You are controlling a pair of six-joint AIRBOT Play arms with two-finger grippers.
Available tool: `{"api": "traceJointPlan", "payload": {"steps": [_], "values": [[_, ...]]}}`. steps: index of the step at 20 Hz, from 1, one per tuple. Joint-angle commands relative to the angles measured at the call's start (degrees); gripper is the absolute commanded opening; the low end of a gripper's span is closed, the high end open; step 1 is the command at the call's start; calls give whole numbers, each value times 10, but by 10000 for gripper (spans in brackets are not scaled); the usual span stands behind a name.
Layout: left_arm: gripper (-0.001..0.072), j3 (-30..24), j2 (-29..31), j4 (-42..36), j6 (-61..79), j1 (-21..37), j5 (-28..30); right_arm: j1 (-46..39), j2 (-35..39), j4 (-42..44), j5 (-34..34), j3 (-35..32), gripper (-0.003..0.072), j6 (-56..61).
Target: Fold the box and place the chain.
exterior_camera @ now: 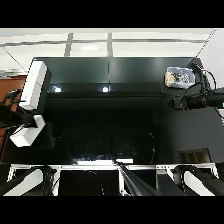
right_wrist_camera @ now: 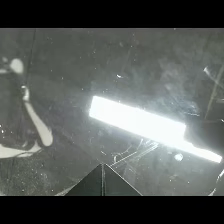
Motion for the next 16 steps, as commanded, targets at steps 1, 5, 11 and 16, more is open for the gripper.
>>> {"api": "traceJointPlan", "payload": {"steps": [1, 5, 11, 16], "values": [[284, -11, 10, 3, 26, 101, 49, 0, 0, 0, -6, 0, 10, 0], [284, -11, 9, -43, 99, 108, 134, 0, 0, 0, -28, 0, 10, 0], [284, -10, -30, -135, 186, 107, 194, 0, 0, 0, -50, 0, 10, 0], [292, -10, -52, -138, 187, 107, 244, 0, 0, 1, -51, 0, 10, 2]]}}
